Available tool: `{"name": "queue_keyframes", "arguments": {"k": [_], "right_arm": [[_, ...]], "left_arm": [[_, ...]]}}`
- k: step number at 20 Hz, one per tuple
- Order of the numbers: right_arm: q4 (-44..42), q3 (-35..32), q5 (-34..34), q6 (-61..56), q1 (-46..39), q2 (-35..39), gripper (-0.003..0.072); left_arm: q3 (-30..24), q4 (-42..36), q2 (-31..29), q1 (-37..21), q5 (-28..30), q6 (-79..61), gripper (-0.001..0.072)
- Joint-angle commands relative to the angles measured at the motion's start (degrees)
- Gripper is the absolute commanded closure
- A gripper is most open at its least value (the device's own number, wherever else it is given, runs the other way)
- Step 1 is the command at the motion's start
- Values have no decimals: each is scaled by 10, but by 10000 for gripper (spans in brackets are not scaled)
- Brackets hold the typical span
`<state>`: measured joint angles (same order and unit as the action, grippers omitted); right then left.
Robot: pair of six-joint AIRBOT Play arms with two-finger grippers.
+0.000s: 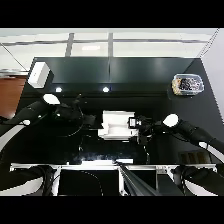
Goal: Fold the box and place the chain.
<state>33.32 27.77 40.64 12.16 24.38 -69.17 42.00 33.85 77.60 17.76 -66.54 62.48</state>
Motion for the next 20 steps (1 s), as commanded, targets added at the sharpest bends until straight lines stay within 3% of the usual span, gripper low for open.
{"name": "queue_keyframes", "arguments": {"k": [1, 4, 12, 18, 20], "right_arm": [[0, 0, 0, 0, 0, 0, 255], [0, 0, 0, 0, 0, 0, 255], [0, 0, 0, 0, 0, 0, 255], [0, 0, -2, -2, 0, 0, 255], [-1, 0, -9, -9, 0, 0, 255]], "left_arm": [[26, 92, 0, 73, 89, 106, 149], [45, 118, 0, 113, 126, 158, 149], [58, 123, 0, 120, 100, 195, 150], [64, 172, 0, 132, 93, 273, 152], [78, 189, 0, 144, 96, 282, 209]]}}
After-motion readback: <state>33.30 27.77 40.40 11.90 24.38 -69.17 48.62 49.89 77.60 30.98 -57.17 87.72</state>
